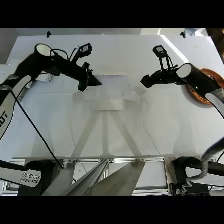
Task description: Fold the box and place the chain.
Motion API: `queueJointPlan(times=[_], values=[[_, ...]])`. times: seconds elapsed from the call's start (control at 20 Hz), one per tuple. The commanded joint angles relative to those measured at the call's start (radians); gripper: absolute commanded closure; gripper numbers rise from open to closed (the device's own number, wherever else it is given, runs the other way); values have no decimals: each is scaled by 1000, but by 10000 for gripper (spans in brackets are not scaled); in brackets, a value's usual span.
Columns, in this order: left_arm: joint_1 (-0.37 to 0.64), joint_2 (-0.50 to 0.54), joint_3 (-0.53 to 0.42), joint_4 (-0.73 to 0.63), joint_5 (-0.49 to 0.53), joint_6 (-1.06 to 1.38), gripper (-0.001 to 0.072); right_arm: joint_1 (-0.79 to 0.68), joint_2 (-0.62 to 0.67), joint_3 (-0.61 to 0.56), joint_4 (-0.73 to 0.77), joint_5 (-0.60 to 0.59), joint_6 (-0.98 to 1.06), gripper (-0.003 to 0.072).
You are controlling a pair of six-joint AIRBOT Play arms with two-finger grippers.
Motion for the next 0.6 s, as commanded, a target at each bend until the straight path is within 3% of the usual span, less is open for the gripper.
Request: queueJointPlan(times=[0.0,0.25,0.55], values=[[-1,-78,-33,-38,59,96,708,0,1,1,0,0,0,164],[-11,-169,-33,-36,85,126,708,0,1,1,0,0,0,164],[-13,-182,-33,-27,142,254,708,0,1,1,0,0,0,164]])
